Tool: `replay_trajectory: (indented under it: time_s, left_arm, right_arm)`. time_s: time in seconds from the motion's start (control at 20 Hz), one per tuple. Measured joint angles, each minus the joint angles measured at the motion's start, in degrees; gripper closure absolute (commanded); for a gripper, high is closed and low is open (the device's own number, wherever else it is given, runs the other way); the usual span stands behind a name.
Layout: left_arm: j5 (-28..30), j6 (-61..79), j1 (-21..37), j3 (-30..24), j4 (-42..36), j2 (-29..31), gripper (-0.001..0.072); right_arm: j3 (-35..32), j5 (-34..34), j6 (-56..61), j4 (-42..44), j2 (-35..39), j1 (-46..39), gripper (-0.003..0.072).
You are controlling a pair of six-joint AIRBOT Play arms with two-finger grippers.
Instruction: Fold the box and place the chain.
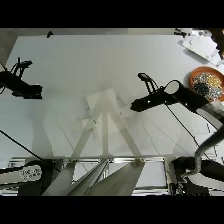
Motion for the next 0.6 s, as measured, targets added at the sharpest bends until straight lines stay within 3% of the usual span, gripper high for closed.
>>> replay_trajectory:
  time_s: [0.1,0.2,0.35,0.6]
  left_arm:
    - [0.4,4.7,0.0,0.0,-6.9,0.0,0.0521]
    - [-0.4,10.2,-0.3,0.0,-13.9,-0.1,0.0292]
    - [-2.6,17.7,-2.9,-0.1,-21.8,-0.8,0.0069]
    - [-4.3,26.4,-13.5,-0.4,-27.5,-4.2,0.0075]
  right_arm:
    - [-1.1,-2.6,4.6,-3.6,2.9,0.3,0.0673]
    - [-2.9,-3.7,9.0,-7.5,5.5,0.4,0.0673]
    - [-6.3,-4.9,13.1,-9.2,8.2,1.0,0.0672]
    - [-8.9,-6.8,15.5,-9.0,10.1,4.5,0.0672]
